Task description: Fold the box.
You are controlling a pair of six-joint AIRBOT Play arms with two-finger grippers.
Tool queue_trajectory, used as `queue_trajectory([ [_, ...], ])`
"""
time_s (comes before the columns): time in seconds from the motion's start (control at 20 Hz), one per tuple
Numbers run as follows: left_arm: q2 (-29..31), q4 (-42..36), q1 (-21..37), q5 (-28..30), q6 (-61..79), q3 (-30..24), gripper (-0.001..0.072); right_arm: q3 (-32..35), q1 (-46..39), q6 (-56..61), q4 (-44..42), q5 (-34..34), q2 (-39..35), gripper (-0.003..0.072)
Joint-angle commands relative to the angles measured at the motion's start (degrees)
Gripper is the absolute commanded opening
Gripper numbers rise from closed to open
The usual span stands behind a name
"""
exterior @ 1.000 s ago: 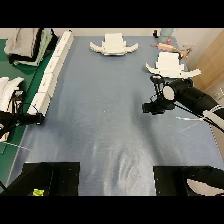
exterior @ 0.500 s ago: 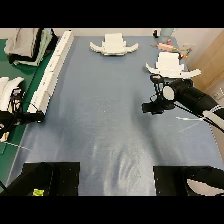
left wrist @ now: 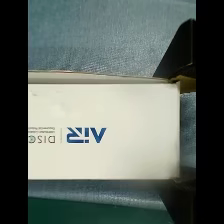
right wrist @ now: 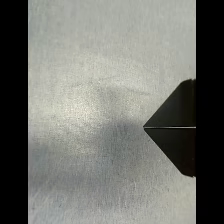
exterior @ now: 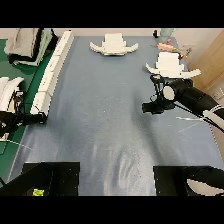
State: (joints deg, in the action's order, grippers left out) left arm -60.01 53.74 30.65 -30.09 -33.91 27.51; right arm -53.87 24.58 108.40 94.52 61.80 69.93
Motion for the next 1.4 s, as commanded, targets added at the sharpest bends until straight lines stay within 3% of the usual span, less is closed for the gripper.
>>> queue_trajectory([
  [0.0, -0.76, 0.28, 0.04, 0.13, 0.09, -0.02, 0.0498, 0.02, 0.04, 0.02, -0.04, 0.00, 0.04, 0.0005],
  [0.15, -0.72, 0.35, 0.04, 0.04, 0.07, -0.02, 0.0505, 0.02, 0.04, 0.02, -0.04, 0.02, 0.04, 0.0005],
  [0.2, -0.70, 0.81, 0.04, 0.09, 0.02, -0.02, 0.0707, 0.02, 0.04, 0.02, -0.02, 0.02, 0.04, 0.0005],
  [0.4, 0.24, 4.07, 0.15, -2.71, -0.04, 0.48, 0.0708, 0.02, 0.04, 0.02, -0.02, 0.02, 0.04, 0.0005],
  [0.55, 4.55, 11.89, 0.15, -9.25, -1.36, 1.86, 0.0708, 0.02, 0.04, 0.00, -0.02, 0.02, 0.04, 0.0005],
  [0.75, 11.28, 23.71, 0.15, -21.49, -9.64, 3.82, 0.0709, 0.02, 0.04, 0.00, 0.00, 0.00, 0.04, 0.0005],
  [0.9, 15.34, 25.88, 0.11, -32.44, -9.79, 4.87, 0.0706, 0.02, 0.04, 0.00, -0.04, 0.02, 0.04, 0.0005],
  [0.95, 16.44, 25.40, -0.13, -34.80, -11.76, 5.25, 0.0576, 0.02, 0.04, 0.00, -0.33, 0.00, 0.04, 0.0005],
  [1.0, 17.44, 24.22, -0.83, -38.25, -14.40, 6.23, 0.0258, 0.02, 0.04, 0.00, -0.94, 0.00, 0.07, 0.0005],
  [1.05, 18.12, 22.47, -2.03, -41.07, -15.28, 7.63, 0.0053, 0.02, 0.04, -0.02, -1.44, -0.02, 0.07, 0.0005],
  [1.1, 18.60, 19.80, -4.04, -43.15, -16.20, 9.51, 0.0015, 0.02, 0.04, -0.02, -2.10, -0.17, 0.07, 0.0005],
  [1.2, 18.51, 16.74, -10.95, -44.98, -21.18, 14.10, 0.0014, 0.02, 0.04, -1.01, -3.56, -1.20, 0.07, 0.0005],
  [1.35, 15.37, 17.03, -26.36, -42.99, -29.51, 21.38, 0.0014, -0.55, 0.04, -2.64, -6.62, -3.04, 0.50, 0.0005],
])
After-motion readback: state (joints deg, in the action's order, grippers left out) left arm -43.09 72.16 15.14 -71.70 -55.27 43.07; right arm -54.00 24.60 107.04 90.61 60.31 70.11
